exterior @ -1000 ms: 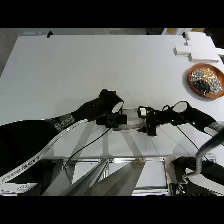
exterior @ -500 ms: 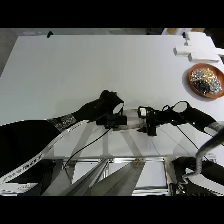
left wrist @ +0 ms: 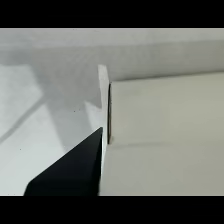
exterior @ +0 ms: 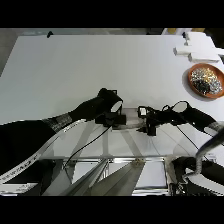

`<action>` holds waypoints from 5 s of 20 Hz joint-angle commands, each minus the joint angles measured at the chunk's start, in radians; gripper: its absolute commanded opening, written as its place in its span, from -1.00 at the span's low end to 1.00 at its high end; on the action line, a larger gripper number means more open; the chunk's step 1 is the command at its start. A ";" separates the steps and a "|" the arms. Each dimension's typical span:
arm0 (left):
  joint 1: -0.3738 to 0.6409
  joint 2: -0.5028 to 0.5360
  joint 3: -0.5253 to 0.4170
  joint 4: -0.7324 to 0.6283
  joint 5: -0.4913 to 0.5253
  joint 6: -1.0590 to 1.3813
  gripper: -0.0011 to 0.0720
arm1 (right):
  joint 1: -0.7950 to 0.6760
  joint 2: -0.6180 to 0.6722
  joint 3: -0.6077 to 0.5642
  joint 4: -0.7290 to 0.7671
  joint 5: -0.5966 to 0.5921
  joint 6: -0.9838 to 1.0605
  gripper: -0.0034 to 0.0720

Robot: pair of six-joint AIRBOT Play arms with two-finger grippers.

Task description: Fold the box and place the chain.

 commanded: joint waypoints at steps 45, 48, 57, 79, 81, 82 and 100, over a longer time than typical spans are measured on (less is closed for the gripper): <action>0.291 0.243 -0.634 -0.910 0.598 2.503 0.95 | -0.001 0.001 0.000 -0.003 0.002 -0.002 -0.13; 0.287 0.243 -0.634 -0.919 0.596 2.504 0.95 | -0.001 0.001 0.000 -0.003 0.002 -0.002 -0.13; 0.278 0.251 -0.628 -0.920 0.572 2.526 0.96 | -0.001 0.001 0.000 -0.003 0.002 -0.002 -0.13; 0.249 0.224 -0.619 -1.024 0.635 2.653 -0.22 | -0.001 0.001 0.000 -0.003 0.002 -0.002 -0.13; 0.249 0.225 -0.619 -1.025 0.635 2.654 -0.22 | -0.001 0.001 0.000 -0.003 0.002 -0.002 -0.13; 0.248 0.225 -0.619 -1.025 0.633 2.653 -0.22 | -0.001 0.001 0.000 -0.003 0.002 -0.002 -0.13; 0.248 0.225 -0.619 -1.025 0.634 2.654 -0.22 | -0.001 0.001 0.000 0.005 -0.024 0.002 -0.13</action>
